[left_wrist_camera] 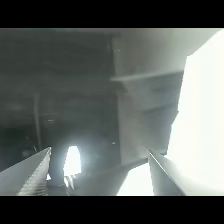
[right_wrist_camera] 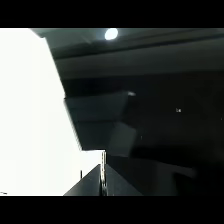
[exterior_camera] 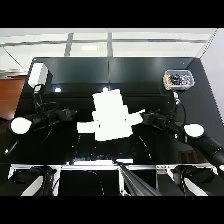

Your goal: Fold the box and place the chain.

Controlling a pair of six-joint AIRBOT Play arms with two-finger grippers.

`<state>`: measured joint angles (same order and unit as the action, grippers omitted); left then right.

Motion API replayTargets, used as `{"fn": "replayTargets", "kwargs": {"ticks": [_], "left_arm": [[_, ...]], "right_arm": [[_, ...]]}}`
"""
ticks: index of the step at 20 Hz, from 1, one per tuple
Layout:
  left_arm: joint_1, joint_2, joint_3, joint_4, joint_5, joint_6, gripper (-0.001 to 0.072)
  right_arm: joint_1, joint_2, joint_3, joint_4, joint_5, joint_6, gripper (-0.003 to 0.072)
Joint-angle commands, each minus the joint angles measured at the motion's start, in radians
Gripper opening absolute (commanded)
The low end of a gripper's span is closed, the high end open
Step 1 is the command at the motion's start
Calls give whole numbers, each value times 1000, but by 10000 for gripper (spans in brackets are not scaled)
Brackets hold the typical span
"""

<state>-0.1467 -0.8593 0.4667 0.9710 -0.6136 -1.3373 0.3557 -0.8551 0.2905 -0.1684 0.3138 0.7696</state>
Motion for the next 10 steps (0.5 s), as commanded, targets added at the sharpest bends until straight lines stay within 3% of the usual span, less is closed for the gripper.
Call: {"fn": "replayTargets", "kwargs": {"ticks": [1, 5, 6, 10], "left_arm": [[48, -212, 146, -202, -203, 167, 700], [185, -528, 311, -645, -583, 438, 700], [184, -594, 351, -654, -622, 440, 700], [64, -751, 492, -555, -624, 409, 700]], "right_arm": [[90, 4, -26, 18, -109, 1, 14], [90, 4, -26, 18, -99, 0, 14], [90, 4, -26, 18, -90, 0, 15], [90, 4, -26, 14, -70, 0, 14]]}}
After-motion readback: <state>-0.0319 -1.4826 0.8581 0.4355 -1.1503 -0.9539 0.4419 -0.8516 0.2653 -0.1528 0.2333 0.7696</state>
